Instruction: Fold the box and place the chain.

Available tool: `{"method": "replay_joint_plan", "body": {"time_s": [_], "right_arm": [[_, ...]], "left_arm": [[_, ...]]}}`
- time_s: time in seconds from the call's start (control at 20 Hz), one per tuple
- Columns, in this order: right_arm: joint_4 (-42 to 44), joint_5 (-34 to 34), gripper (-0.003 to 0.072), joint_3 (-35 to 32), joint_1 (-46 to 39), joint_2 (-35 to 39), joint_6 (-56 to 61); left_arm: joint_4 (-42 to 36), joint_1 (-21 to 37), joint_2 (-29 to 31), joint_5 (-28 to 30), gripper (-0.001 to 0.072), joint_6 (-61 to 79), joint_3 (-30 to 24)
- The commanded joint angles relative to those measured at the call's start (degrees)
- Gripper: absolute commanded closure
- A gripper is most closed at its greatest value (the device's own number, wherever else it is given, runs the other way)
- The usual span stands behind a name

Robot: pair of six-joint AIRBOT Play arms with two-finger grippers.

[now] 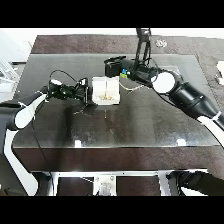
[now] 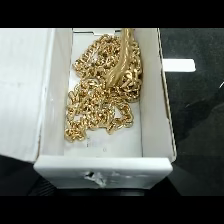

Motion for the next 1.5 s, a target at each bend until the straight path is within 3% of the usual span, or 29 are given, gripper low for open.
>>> {"method": "replay_joint_plan", "body": {"time_s": [0.0, 0.3, 0.45, 0.55, 0.6, 0.8, 1.0, 1.15, 1.2, 1.25, 1.45], "right_arm": [[1.18, -0.24, 0.0670, -2.14, 0.48, -2.47, 0.83], [1.40, -8.87, 0.0670, -9.57, 0.57, -9.05, 1.22], [1.38, -8.48, 0.0655, -9.99, 0.57, -13.62, 1.20], [1.38, -8.13, 0.0281, -9.92, 0.50, -13.75, 1.20], [1.20, -8.15, 0.0248, -9.92, 0.46, -12.70, 0.92], [-3.30, -7.87, 0.0258, -10.75, -3.85, -4.42, 0.57], [-4.66, -8.13, 0.0257, -18.62, -18.73, 1.07, 3.76], [-4.61, -10.71, 0.0255, -21.33, -28.06, -2.08, 7.65], [-4.33, -12.55, 0.0243, -21.33, -29.20, -3.80, 7.87], [-3.69, -15.13, 0.0186, -21.31, -29.64, -5.90, 7.85], [-3.56, -19.34, 0.0176, -17.55, -29.88, -15.02, 8.33]], "left_arm": [[0.00, 0.04, 0.04, 0.00, 0.0299, 0.02, 0.02], [0.00, 0.04, 0.04, 0.00, 0.0299, 0.02, 0.02], [0.00, 0.02, 0.04, 0.00, 0.0298, 0.02, 0.02], [0.00, 0.04, 0.04, 0.00, 0.0298, 0.02, 0.02], [0.00, 0.02, 0.04, 0.00, 0.0298, 0.02, 0.02], [-0.02, 0.04, 0.04, -0.02, 0.0298, 0.02, 0.02], [0.00, 0.02, 0.04, 0.00, 0.0298, 0.02, 0.02], [-0.02, 0.02, 0.04, 0.00, 0.0299, 0.02, 0.02], [-0.02, 0.02, 0.04, 0.00, 0.0298, 0.02, 0.02], [0.00, 0.02, 0.04, 0.00, 0.0298, 0.02, 0.02], [0.00, 0.02, 0.04, 0.00, 0.0299, 0.02, 0.02]]}}
